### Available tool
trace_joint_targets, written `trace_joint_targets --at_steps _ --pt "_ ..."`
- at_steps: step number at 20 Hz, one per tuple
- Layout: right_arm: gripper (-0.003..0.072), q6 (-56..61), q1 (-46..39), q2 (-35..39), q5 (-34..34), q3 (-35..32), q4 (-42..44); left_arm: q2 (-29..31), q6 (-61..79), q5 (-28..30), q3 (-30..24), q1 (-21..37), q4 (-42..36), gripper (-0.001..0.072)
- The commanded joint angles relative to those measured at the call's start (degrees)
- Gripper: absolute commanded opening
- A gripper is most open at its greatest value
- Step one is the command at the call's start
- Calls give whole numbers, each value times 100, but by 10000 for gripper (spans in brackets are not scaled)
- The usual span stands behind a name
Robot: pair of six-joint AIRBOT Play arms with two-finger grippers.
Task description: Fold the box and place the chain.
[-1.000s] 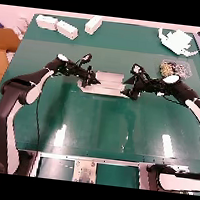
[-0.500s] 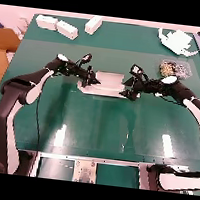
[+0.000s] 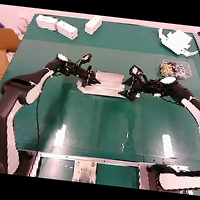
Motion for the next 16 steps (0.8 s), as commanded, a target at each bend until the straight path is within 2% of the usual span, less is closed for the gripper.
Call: trace_joint_targets --at_steps 1,16 --pt "607 -90 7 -79 162 4 66 0 0 2 0 -2 2 21" --pt "607 -780 9 -457 170 17 321 0 0 2 0 -2 2 21"
